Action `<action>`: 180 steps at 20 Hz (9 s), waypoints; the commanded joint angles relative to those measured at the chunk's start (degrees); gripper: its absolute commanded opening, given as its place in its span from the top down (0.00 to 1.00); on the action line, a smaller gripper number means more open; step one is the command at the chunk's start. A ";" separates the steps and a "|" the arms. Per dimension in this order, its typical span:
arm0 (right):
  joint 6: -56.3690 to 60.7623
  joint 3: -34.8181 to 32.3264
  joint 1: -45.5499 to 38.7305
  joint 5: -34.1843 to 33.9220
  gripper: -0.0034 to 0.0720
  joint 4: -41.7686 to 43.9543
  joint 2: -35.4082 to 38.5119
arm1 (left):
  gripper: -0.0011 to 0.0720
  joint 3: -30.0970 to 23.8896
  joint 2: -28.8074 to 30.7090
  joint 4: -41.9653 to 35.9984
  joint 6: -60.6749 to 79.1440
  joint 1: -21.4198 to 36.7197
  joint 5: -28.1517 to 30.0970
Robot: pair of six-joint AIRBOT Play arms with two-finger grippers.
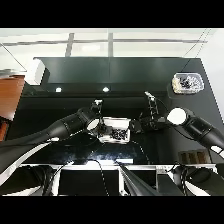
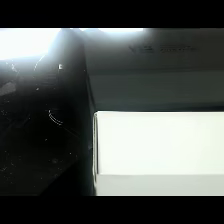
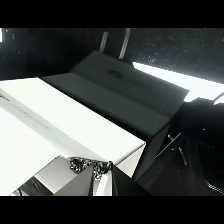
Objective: Fold the box and place the chain.
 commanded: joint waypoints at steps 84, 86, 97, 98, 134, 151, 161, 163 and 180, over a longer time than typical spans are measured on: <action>-30.29 38.75 8.00 29.22 0.02 -12.28 -22.40 | 0.03 -12.72 34.82 -12.31 43.47 40.79 -8.70; -30.32 37.68 8.41 29.42 0.02 -11.69 -22.43 | 0.03 -12.72 33.92 -12.31 43.47 40.79 -8.66; -31.76 37.38 10.60 28.30 0.02 -13.07 -22.51 | 0.03 -12.72 30.42 -12.28 43.50 40.79 -7.21; -31.74 37.38 10.60 28.28 0.02 -13.94 -22.51 | 0.03 -12.72 30.42 -12.28 43.50 40.79 -7.08; -26.62 35.30 15.43 27.80 0.56 -20.11 -22.51 | 0.03 -12.72 30.42 -12.24 43.52 40.83 -6.97; -25.49 35.30 16.94 28.13 0.69 -21.68 -22.53 | 0.03 -12.72 30.36 -12.26 43.50 40.83 -6.88; -25.07 35.30 16.94 28.06 0.69 -22.86 -22.53 | 0.03 -12.72 30.36 -12.24 43.50 40.83 -6.88; -24.96 35.30 16.94 28.09 0.69 -22.97 -22.51 | 0.03 -12.72 30.36 -12.24 43.50 40.83 -6.86; -24.20 32.81 18.25 25.53 0.69 -21.90 -22.53 | 0.03 -12.72 30.36 -12.28 43.50 40.83 -6.54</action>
